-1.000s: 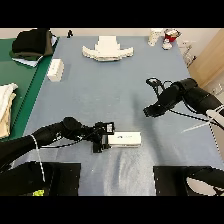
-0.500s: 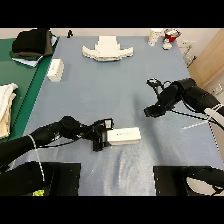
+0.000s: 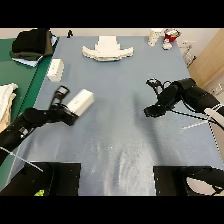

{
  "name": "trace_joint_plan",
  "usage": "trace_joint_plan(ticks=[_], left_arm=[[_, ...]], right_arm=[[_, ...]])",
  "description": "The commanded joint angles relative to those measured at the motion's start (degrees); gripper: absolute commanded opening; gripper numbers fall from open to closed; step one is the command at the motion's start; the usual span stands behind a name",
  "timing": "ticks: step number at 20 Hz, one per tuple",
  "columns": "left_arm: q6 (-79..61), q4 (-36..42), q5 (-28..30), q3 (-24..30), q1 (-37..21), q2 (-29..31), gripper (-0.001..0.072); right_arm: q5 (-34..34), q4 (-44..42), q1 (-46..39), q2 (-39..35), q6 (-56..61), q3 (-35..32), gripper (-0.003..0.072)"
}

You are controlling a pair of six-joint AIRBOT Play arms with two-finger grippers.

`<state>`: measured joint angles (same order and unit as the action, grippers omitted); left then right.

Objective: Fold the box.

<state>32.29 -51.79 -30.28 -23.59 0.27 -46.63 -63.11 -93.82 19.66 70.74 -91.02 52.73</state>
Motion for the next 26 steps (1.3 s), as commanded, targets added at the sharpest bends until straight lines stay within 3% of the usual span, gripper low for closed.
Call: trace_joint_plan(ticks=[1, 3, 5, 11, 18, 21, 26], left_arm=[[9.05, -6.97, 4.42, -0.04, -16.31, 1.03, 0.0509], [9.05, -6.97, 7.67, -0.68, -21.42, -2.47, 0.0509], [9.07, -6.97, 10.6, -3.45, -22.47, -7.5, 0.0509], [9.11, -5.29, 13.44, -19.47, -18.64, -27.23, 0.0509], [9.4, -1.73, 13.07, -38.16, -15.98, -44.72, 0.0509], [9.51, -0.72, 12.41, -42.91, -15.96, -48.74, 0.0509], [9.49, -0.72, 12.26, -43.47, -15.98, -49.24, 0.0509]], right_arm=[[0.0, -0.02, -0.04, 0.02, 0.0, 0.04, 0.0018], [0.0, -0.02, -0.04, 0.02, 0.0, 0.04, 0.0018], [0.0, -0.02, -0.04, 0.02, 0.0, 0.04, 0.0017], [0.0, -0.02, -0.04, 0.02, 0.0, 0.04, 0.0018], [0.0, -0.02, -0.04, 0.02, 0.0, 0.04, 0.0018], [0.0, -0.02, -0.04, 0.02, 0.0, 0.04, 0.0018], [0.0, -0.02, -0.04, 0.02, 0.0, 0.04, 0.0018]])
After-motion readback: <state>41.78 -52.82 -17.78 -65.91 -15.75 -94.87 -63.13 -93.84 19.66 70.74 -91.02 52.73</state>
